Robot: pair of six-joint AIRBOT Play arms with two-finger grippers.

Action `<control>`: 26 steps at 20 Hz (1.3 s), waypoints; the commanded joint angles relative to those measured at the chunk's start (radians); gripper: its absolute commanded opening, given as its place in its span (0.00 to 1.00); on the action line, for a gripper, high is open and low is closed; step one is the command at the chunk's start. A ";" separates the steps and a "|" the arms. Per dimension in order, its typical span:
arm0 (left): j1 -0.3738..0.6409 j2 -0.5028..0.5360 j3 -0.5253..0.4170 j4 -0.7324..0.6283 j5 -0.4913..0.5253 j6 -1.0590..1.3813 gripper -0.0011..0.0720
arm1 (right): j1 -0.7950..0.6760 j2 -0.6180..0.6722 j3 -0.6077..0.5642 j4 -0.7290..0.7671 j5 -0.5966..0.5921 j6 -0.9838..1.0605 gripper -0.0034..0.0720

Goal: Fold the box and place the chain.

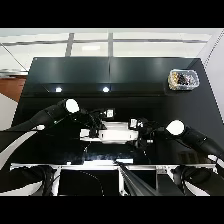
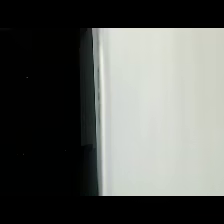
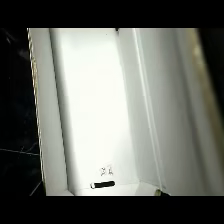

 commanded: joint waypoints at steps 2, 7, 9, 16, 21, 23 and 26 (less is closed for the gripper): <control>0.000 0.000 0.001 0.000 0.002 0.000 0.06 | 0.000 -0.069 0.000 0.057 -0.011 -0.111 0.98; 0.000 0.000 0.001 0.000 0.002 0.000 0.06 | 0.000 -0.085 0.000 0.057 -0.010 -0.143 0.97; 0.001 0.000 0.001 0.000 0.002 0.000 0.06 | 0.000 -0.097 0.000 0.056 -0.011 -0.151 0.98; 0.002 -0.002 0.001 0.000 0.000 0.000 0.06 | -0.001 -0.119 0.000 0.053 -0.029 -0.158 0.97; 0.002 -0.002 0.001 0.000 0.000 0.000 0.06 | -0.001 -0.118 0.000 0.051 -0.032 -0.158 0.97; 0.002 -0.002 0.001 0.000 0.000 0.000 0.06 | -0.001 -0.118 0.000 0.051 -0.032 -0.157 0.97; 0.002 -0.002 0.001 0.000 0.000 0.000 0.06 | -0.003 -0.117 0.000 0.051 -0.031 -0.156 0.97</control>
